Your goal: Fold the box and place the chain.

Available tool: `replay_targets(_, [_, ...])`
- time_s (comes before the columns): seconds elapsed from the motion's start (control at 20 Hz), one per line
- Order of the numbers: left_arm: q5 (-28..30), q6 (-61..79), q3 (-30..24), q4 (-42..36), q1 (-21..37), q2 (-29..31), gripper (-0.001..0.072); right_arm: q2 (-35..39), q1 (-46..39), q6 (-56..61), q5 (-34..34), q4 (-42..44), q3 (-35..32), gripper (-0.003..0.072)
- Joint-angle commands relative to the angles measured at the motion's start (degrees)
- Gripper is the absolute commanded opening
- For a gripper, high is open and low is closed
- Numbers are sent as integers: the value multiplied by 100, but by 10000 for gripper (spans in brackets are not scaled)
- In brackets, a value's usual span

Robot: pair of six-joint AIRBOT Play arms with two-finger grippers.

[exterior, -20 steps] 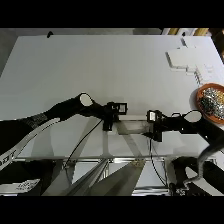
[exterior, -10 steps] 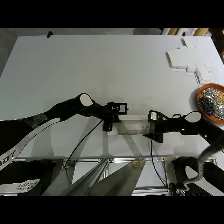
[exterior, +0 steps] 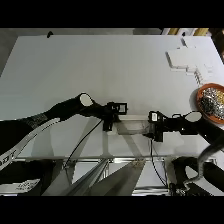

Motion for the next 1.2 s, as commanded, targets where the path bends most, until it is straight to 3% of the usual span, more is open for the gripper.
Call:
replay_targets(0.0, [4,0,4,-2,0,4,10,-26,11,-61,28,24,-4,513])
replay_targets(0.15, [4,0,4,-2,0,4,10,-61,11,-63,26,20,-4,512])
replay_targets(0.25, [4,0,4,-2,0,4,10,-122,13,-63,24,-35,-4,445])
replay_targets(0.55, [4,0,4,-2,0,4,10,-122,13,-74,22,-68,-4,404])
replay_targets(0.65, [4,0,4,-2,0,4,10,-122,13,-212,33,-63,-4,442])
replay_targets(0.7, [4,0,4,-2,0,4,10,-120,13,-214,26,-61,-2,540])
replay_targets(0.75, [4,0,4,-2,0,4,10,-120,11,-247,26,-63,-2,583])
replay_targets(1.15, [4,0,4,-2,0,4,10,-120,11,-367,52,-57,-2,573])
